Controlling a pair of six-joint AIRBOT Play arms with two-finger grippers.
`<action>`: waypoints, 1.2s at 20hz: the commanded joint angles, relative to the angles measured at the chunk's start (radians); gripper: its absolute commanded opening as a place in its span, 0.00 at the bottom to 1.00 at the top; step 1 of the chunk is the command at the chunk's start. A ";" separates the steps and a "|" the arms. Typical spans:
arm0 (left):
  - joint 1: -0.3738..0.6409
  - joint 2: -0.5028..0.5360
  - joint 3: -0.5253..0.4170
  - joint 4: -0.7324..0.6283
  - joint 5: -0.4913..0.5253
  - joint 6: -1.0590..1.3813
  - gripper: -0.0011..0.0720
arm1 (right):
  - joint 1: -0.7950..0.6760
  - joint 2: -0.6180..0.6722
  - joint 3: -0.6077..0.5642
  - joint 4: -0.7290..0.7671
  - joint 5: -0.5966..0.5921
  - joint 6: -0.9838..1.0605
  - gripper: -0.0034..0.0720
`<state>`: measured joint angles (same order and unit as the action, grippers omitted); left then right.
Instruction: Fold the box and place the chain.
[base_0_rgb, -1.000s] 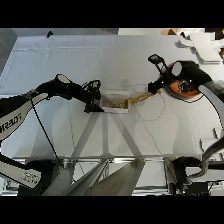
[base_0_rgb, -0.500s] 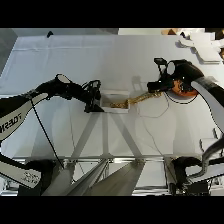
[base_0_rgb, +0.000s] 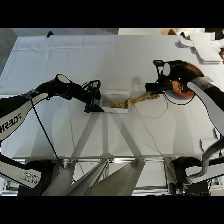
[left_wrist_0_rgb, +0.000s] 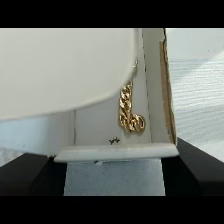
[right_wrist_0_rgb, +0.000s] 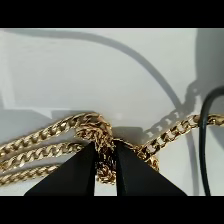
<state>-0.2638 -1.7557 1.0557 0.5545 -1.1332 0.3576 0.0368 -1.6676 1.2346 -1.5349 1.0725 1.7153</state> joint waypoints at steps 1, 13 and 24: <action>0.000 0.000 0.000 0.000 0.000 0.000 0.37 | 0.021 0.040 0.002 -0.013 -0.031 -0.016 0.06; 0.000 0.000 0.000 0.000 0.000 0.000 0.37 | 0.113 0.386 -0.040 -0.014 0.028 -0.182 0.05; 0.000 0.000 0.000 0.000 0.000 0.000 0.37 | 0.422 0.419 -0.134 -0.013 -0.088 -0.132 0.05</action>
<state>-0.2638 -1.7557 1.0557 0.5545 -1.1332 0.3580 0.3828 -1.2488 1.1053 -1.5482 1.0435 1.5490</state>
